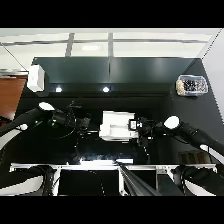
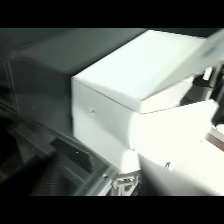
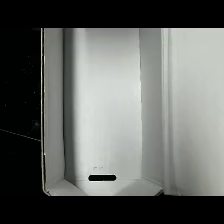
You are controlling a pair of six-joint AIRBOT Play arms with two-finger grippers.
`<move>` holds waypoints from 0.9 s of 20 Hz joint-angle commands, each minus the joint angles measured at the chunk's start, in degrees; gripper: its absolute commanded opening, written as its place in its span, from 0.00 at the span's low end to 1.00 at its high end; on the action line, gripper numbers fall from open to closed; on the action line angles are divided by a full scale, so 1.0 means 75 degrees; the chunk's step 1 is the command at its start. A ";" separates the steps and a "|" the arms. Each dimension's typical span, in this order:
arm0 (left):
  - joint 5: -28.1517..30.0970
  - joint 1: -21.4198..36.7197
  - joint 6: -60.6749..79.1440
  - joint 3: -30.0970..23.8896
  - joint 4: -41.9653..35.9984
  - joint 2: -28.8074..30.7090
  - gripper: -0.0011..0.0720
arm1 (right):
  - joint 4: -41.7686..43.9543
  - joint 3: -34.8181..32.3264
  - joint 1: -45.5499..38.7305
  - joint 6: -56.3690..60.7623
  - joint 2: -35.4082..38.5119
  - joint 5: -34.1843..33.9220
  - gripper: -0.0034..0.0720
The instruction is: Fold the box and place the chain.
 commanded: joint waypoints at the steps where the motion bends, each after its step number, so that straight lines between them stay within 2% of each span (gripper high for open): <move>1: -0.0300 -0.0012 0.0163 0.0210 -0.0050 -0.0006 0.86 | 0.0003 0.0000 -0.0003 0.0000 -0.0003 0.0000 0.31; 5: -0.0289 -0.0323 -0.0385 0.0481 0.0248 -0.0006 0.86 | 0.0006 0.0000 -0.0003 0.0003 -0.0003 -0.0003 0.31; 7: -0.0297 -0.0743 -0.1139 0.0965 0.1276 0.0000 0.86 | 0.0003 0.0000 -0.0003 0.0003 -0.0003 -0.0006 0.31; 9: 0.0041 -0.1265 -0.2008 0.1352 0.1973 0.0090 0.86 | 0.0006 0.0000 -0.0003 0.0003 -0.0003 -0.0006 0.31; 12: 0.0734 -0.1947 -0.3077 0.1507 0.1985 0.0271 0.86 | 0.0006 0.0000 -0.0003 0.0003 -0.0003 -0.0009 0.31; 15: 0.1378 -0.2355 -0.3343 0.1518 0.1985 0.0525 0.86 | 0.0006 0.0000 -0.0003 0.0003 -0.0003 -0.0009 0.31; 18: 0.1303 -0.2393 -0.3794 0.1614 0.1982 0.0574 0.86 | 0.0003 0.0000 -0.0003 0.0003 -0.0003 -0.0009 0.31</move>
